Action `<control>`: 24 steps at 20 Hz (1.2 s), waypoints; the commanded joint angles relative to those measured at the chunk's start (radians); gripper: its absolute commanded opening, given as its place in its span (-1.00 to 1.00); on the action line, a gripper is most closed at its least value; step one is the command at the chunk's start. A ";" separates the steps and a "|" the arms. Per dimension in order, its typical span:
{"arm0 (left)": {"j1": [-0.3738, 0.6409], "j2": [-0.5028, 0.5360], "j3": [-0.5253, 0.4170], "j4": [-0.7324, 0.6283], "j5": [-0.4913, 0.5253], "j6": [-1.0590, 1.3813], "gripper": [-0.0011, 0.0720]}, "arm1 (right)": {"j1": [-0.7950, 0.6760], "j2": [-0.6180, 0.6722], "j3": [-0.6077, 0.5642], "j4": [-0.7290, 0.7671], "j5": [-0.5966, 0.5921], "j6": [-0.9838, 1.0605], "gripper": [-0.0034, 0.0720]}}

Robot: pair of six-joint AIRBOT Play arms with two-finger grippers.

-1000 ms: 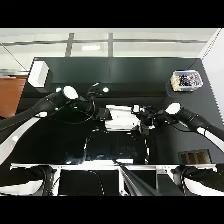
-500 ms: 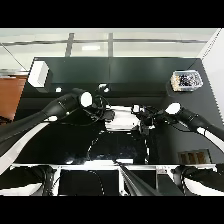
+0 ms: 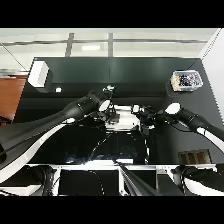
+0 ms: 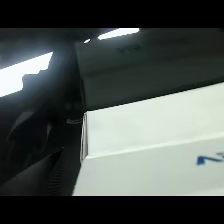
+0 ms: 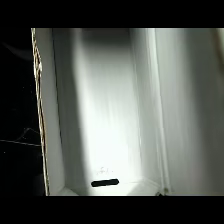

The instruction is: Fold the box and place the chain.

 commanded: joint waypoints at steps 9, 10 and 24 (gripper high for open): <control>-0.027 -0.026 0.031 0.026 -0.027 -0.191 -0.05 | 0.000 0.000 0.000 0.000 0.002 0.000 0.31; -0.031 -0.032 0.034 0.026 -0.034 -0.204 -0.05 | 0.000 0.000 0.000 0.000 0.002 0.000 0.31; -0.031 -0.063 0.057 0.025 -0.070 -0.224 0.15 | 0.000 0.000 0.000 0.000 0.005 0.000 0.31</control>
